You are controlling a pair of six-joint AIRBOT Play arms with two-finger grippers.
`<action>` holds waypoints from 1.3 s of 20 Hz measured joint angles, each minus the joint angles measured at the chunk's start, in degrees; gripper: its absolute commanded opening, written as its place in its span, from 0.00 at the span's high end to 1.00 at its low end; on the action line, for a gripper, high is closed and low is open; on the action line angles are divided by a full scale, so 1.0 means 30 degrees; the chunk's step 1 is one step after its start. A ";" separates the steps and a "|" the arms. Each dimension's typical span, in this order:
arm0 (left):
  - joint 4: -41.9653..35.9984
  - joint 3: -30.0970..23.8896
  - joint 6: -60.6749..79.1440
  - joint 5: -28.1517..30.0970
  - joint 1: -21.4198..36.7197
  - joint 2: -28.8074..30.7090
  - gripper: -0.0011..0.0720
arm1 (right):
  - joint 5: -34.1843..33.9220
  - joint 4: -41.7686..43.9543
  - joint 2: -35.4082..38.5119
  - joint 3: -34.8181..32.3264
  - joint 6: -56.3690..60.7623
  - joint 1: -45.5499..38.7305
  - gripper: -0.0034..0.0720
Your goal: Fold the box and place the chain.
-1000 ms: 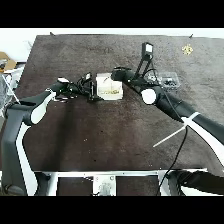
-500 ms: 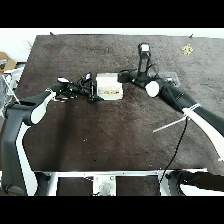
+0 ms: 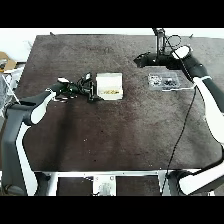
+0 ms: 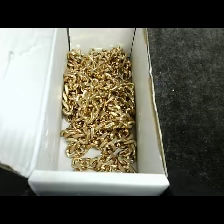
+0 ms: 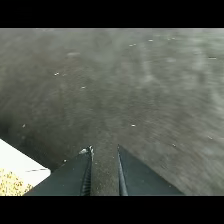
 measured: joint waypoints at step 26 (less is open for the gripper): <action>-0.0007 0.0000 0.0000 0.0000 0.0000 0.0007 0.61 | 1.0491 0.8080 -0.5056 0.1071 -1.5642 0.0670 0.78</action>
